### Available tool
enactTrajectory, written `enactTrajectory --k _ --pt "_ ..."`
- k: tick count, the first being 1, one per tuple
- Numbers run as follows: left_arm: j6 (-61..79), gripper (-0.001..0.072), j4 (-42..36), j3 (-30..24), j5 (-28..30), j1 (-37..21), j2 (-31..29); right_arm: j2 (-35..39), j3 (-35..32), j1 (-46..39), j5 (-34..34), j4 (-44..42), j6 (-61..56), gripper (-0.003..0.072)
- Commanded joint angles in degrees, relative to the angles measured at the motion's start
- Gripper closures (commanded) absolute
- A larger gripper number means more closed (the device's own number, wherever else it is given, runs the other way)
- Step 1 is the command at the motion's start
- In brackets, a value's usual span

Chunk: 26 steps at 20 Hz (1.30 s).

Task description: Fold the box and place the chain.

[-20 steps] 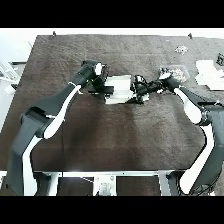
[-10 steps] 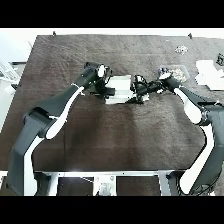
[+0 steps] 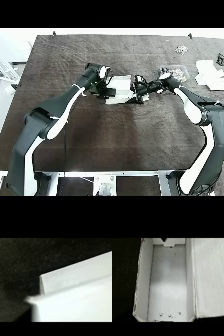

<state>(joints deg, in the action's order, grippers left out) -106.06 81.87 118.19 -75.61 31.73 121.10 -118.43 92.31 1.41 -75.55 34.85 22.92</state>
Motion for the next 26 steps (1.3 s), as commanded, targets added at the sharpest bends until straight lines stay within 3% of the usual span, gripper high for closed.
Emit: enactTrajectory --k 1,6,7,9,10,22,23,24,26 --pt "0.68 0.0638 0.28 0.04 0.2 0.04 0.02 0.0 0.02 0.04 0.04 0.11 0.04 0.0109" --pt "1.09 0.0637 0.22 0.04 0.87 0.04 0.02 0.0 0.02 0.04 0.04 0.13 0.04 0.0109" --pt "1.09 0.0605 0.17 0.04 1.38 0.04 0.02 0.0 0.02 0.04 0.04 0.11 0.07 0.0109" --pt "1.05 0.0114 -0.04 0.04 1.53 0.02 0.0 0.0 0.02 0.04 0.07 0.13 0.04 0.0109" --pt "1.05 0.0085 -0.35 0.04 1.53 -0.02 -0.07 0.0 0.02 0.04 0.07 0.11 0.07 0.0109" --pt "0.92 0.0087 -1.31 1.09 -2.32 -0.39 -0.98 0.0 0.02 0.04 0.07 0.13 0.07 0.0109" --pt "0.55 0.0101 -1.31 1.09 -2.43 -0.37 -0.7 0.0 0.02 0.04 0.07 0.13 0.07 0.0109" --pt "0.44 0.021 -1.31 1.09 -2.56 -0.37 -0.44 0.0 0.02 0.04 0.07 0.13 0.07 0.0109" --pt "0.22 0.0221 0.17 1.11 -2.29 0.04 0.09 0.0 0.02 0.07 0.07 0.13 0.04 0.0109"
